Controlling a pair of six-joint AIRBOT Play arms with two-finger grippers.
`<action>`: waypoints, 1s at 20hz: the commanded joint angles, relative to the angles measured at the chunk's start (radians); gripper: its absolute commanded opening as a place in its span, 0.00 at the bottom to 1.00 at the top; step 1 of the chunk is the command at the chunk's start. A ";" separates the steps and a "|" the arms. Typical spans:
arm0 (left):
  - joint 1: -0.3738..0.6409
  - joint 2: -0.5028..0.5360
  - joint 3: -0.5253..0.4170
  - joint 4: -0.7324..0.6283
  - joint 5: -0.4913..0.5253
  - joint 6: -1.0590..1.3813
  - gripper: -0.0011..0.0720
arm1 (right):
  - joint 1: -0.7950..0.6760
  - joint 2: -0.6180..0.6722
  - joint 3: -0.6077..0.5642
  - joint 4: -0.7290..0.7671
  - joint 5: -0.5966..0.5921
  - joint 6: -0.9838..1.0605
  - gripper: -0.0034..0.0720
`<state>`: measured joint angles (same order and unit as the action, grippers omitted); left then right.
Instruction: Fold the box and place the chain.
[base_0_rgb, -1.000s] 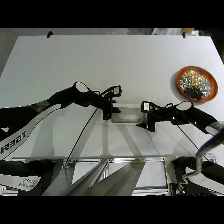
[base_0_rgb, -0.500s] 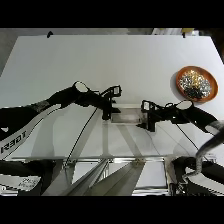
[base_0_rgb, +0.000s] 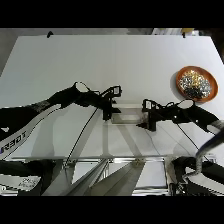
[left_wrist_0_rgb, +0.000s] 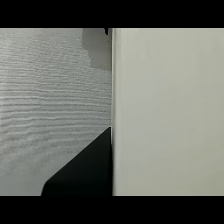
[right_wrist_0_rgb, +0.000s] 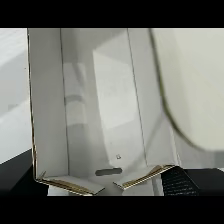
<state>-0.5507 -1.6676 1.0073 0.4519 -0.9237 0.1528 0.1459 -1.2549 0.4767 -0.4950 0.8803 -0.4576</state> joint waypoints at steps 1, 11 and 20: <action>0.000 0.000 0.001 0.002 0.000 0.000 0.03 | 0.018 -0.008 0.000 0.013 -0.027 -0.027 0.99; 0.000 0.000 0.001 0.002 0.000 0.000 0.03 | 0.034 -0.034 0.000 0.002 -0.061 -0.026 0.79; 0.000 0.000 0.001 0.002 0.000 0.000 0.03 | 0.034 -0.034 0.000 -0.021 -0.080 -0.022 0.57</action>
